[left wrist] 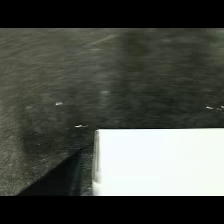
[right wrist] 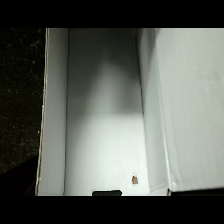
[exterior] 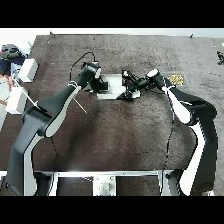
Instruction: Fold the box and place the chain.
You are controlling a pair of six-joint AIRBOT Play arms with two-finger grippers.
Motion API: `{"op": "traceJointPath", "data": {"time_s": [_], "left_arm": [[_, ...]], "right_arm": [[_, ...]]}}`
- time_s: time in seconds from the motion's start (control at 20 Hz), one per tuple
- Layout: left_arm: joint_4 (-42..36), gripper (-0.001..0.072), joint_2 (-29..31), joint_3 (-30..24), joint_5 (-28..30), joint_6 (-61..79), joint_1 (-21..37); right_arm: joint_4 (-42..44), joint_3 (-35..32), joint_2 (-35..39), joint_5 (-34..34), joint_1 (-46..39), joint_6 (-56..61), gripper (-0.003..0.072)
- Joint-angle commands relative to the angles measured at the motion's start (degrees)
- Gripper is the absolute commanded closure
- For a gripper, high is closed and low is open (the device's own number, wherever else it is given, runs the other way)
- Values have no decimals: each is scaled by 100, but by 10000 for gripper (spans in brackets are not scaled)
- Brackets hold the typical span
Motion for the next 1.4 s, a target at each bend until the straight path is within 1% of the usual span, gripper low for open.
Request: {"op": "traceJointPath", "data": {"time_s": [0.0, 0.05, 0.1, 0.15, 0.3, 0.35, 0.4, 0.45, 0.6, 0.65, 0.7, 0.75, 0.95, 1.15, 1.2, 1.35], "left_arm": [[83, 604, -44, 7, -35, -44, 7], [81, 668, -44, 7, -22, -42, 7], [76, 668, -44, 7, -24, -39, 7], [76, 697, -44, 7, -22, -17, 7], [76, 695, -39, 7, 31, 68, 7], [70, 623, -37, 9, 55, 140, 7], [-7, 499, -26, 9, 90, 304, 7], [-92, 454, -15, 9, 90, 444, 7], [-190, 452, 70, 9, 9, 715, 9], [-195, 343, 125, 9, 4, 870, 9], [-197, 165, 179, 11, 4, 1200, 9], [-203, 102, 247, 20, -9, 1521, 9], [-295, 102, 509, 85, -254, 2227, 9], [-470, 101, 994, 105, -249, 2837, 83], [-640, 102, 1102, 103, -160, 2957, 157], [-1488, 101, 1421, 114, 63, 3724, 564]], "right_arm": [[0, -2, -4, 4, 2, -9, 219], [-2, -2, -4, 4, 2, -9, 219], [-2, -2, -4, 4, 2, -9, 219], [0, -2, -4, 4, 2, -9, 219], [-2, -2, -4, 4, 2, -9, 219], [-2, -2, -4, 4, 2, -9, 219], [-2, -2, -4, 4, 2, -9, 219], [-2, -2, -4, 4, 2, -9, 219], [-2, -2, -4, 4, 2, -9, 219], [-2, -2, -4, 4, 2, -9, 219], [-2, -2, -4, 4, 2, -9, 219], [-2, -2, -4, 4, 2, -9, 219], [-2, -2, -4, 4, 2, -9, 219], [-2, -2, -4, 4, 2, -9, 219], [-2, -2, -4, 4, 2, -9, 219], [-2, -2, -4, 2, 2, -9, 219]]}}
